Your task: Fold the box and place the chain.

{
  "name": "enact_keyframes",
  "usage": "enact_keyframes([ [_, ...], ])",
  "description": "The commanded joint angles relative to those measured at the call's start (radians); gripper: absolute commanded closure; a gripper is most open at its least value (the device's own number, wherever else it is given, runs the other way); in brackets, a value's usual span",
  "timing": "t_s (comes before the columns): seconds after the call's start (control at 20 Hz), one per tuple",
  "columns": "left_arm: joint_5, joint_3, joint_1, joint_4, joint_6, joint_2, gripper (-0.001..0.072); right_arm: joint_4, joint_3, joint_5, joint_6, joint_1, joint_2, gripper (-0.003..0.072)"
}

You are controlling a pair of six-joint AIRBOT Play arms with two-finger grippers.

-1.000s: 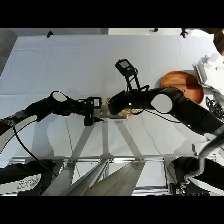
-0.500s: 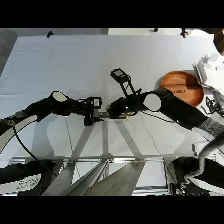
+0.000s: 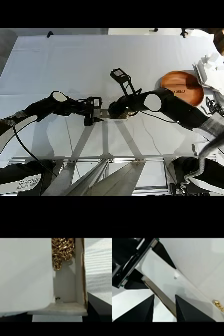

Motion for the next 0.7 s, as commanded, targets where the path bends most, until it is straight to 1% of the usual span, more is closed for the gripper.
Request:
enact_keyframes([
  [0.0,0.000,0.000,0.000,0.000,0.000,0.000,0.0277,-0.057,0.000,0.035,-0.104,0.000,0.077,0.0384],
  [0.1,0.000,0.000,0.000,0.000,0.000,0.000,0.0277,-0.184,0.000,0.109,-0.142,-0.005,0.164,0.0384],
  [0.15,0.000,0.000,0.000,0.000,0.000,0.000,0.0277,-0.253,0.000,0.167,-0.160,-0.013,0.206,0.0384],
  [0.25,0.000,0.000,0.000,0.000,0.000,0.000,0.0277,-0.329,0.000,0.284,-0.244,-0.056,0.272,0.0384],
  [0.4,0.000,0.000,0.000,0.000,0.000,0.000,0.0277,-0.311,-0.001,0.401,-0.399,-0.178,0.305,0.0383],
  [0.45,0.000,0.000,0.000,0.000,0.000,0.000,0.0277,-0.280,-0.009,0.426,-0.465,-0.228,0.297,0.0359],
  [0.5,0.000,0.000,0.000,0.000,0.000,0.000,0.0277,-0.238,-0.025,0.430,-0.536,-0.274,0.286,0.0304],
  [0.55,0.000,0.000,0.000,0.000,0.000,0.000,0.0277,-0.183,-0.047,0.423,-0.636,-0.322,0.270,0.0267],
  [0.6,0.000,0.000,0.000,0.000,0.000,0.000,0.0277,-0.133,-0.065,0.414,-0.742,-0.361,0.249,0.0264],
  [0.65,0.000,0.000,0.000,0.000,0.000,0.000,0.0277,-0.082,-0.080,0.408,-0.864,-0.395,0.219,0.0221],
])
